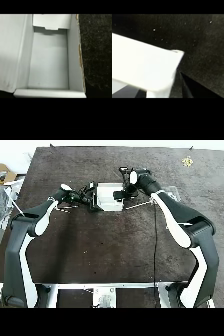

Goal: Fold the box and place the chain.

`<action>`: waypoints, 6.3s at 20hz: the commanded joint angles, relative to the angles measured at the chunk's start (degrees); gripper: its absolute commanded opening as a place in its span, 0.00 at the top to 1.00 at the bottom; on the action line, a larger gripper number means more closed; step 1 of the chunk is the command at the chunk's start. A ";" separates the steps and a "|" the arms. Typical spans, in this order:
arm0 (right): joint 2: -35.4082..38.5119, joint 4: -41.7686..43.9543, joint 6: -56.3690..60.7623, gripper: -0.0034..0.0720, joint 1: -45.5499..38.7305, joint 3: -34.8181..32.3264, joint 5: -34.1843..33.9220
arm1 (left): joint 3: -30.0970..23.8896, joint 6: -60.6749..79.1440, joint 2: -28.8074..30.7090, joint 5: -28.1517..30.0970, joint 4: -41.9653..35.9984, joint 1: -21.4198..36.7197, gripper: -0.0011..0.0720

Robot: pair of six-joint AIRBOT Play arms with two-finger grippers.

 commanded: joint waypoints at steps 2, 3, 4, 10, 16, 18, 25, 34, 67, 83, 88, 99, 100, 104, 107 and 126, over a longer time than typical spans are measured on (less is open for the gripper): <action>-2.93 -5.62 7.67 0.49 1.79 2.34 2.86 | 0.00 0.00 -0.02 0.02 0.02 0.00 0.67; -3.32 -5.60 8.48 0.60 1.97 2.34 2.71 | 0.00 0.02 -0.02 0.04 0.02 0.00 0.67; -3.50 -5.62 9.35 0.60 2.10 2.34 2.47 | 0.00 0.00 -0.02 0.02 0.02 0.00 0.67; -3.54 -8.52 13.44 0.60 2.16 2.34 3.10 | 0.00 0.00 -0.02 0.04 0.02 0.00 0.67; -4.00 -10.84 17.53 0.60 3.10 2.32 2.64 | 0.00 0.00 -0.02 0.02 0.02 0.00 0.67; -4.00 -11.19 18.36 0.68 3.58 2.29 2.86 | 0.00 0.00 -0.02 0.02 0.02 0.00 0.67; -4.00 -11.19 20.50 0.77 3.87 2.27 2.73 | 0.00 0.00 -0.02 0.02 0.02 0.00 0.67; -3.63 -11.56 20.17 0.37 3.89 2.29 2.38 | 0.00 0.00 -0.02 0.02 0.02 0.00 0.67; 2.60 3.17 -10.91 0.63 -24.59 -4.83 2.45 | 0.00 0.00 -0.02 0.02 0.02 0.00 0.67; 10.51 0.70 -11.61 0.94 -23.58 -4.79 3.06 | 0.00 0.00 -0.02 0.02 0.02 0.00 0.67; 19.39 0.68 -13.75 0.94 -21.35 -4.76 0.79 | 0.00 0.00 -0.02 0.02 0.02 0.00 0.67; 40.61 -5.79 -15.52 0.94 -4.92 -4.79 -27.41 | 0.00 0.00 -0.02 0.02 0.02 0.00 0.67; 40.76 -5.79 -16.61 0.94 -3.13 -4.79 -29.33 | 0.00 0.00 -0.02 0.02 0.00 0.00 0.67; 38.51 -5.79 -17.97 0.94 2.67 -4.81 -30.67 | 0.00 0.00 -0.02 0.04 0.02 0.00 0.67; 34.45 -5.60 -17.97 0.94 5.18 -4.81 -29.57 | 0.00 0.00 -0.02 0.02 0.02 0.00 0.67; 24.70 -8.24 -15.78 0.94 8.74 -11.47 -24.28 | 0.00 0.00 -0.02 0.02 0.00 0.00 0.67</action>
